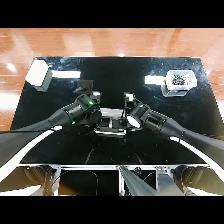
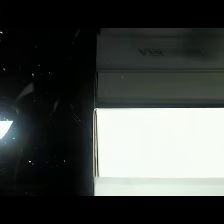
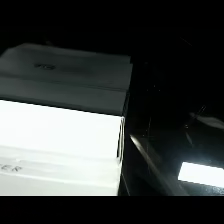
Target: Fold the box and place the chain.
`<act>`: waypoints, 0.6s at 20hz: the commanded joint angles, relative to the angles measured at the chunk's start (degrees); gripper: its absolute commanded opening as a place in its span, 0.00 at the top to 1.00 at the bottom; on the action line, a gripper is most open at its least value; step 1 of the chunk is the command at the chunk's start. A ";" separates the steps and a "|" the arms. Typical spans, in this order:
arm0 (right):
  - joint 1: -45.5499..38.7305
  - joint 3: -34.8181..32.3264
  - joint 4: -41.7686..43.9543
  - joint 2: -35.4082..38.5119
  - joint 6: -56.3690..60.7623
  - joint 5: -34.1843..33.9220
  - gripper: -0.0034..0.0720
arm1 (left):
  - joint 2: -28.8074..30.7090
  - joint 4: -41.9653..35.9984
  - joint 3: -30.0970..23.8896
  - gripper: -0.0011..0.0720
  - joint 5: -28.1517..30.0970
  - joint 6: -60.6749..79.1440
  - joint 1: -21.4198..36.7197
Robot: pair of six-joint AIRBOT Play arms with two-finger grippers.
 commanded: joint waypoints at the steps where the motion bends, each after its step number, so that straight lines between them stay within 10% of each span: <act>1: -0.15 0.09 -0.31 -0.76 0.04 0.15 0.62 | 0.02 -0.09 0.00 0.96 0.00 0.07 0.04; 12: -1.29 0.15 0.13 -3.19 -1.11 -1.09 0.62 | 0.02 -0.24 0.00 0.96 0.04 0.07 0.02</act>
